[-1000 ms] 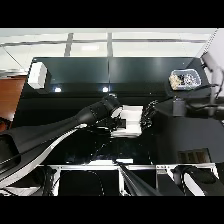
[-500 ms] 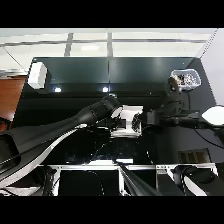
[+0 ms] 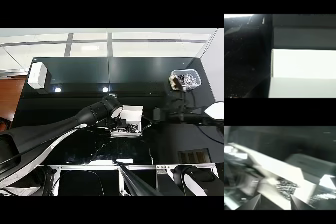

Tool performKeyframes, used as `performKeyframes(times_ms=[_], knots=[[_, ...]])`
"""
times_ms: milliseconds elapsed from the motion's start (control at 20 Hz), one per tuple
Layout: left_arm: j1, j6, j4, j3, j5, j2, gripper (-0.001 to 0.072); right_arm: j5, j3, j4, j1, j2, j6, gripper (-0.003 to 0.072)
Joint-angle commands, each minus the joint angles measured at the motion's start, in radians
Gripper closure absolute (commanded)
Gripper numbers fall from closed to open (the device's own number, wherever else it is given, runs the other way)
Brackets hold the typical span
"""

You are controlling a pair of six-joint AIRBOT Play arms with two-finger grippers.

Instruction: Fold the box and place the chain.

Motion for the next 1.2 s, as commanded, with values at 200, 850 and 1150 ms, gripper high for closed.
performKeyframes(times_ms=[200, 850, 1150], knots=[[0.001, 0.000, 0.000, 0.001, -0.001, 0.000, 0.0680, 0.006, -0.081, -0.349, -0.122, 0.008, -0.188, 0.0016], [0.001, 0.000, 0.000, 0.001, 0.000, 0.000, 0.0680, -0.566, -0.174, -0.349, 0.183, -0.143, -0.483, -0.0018], [0.001, 0.000, 0.000, 0.001, 0.000, 0.000, 0.0680, -0.567, -0.174, -0.350, 0.183, -0.206, -0.405, 0.0153]])
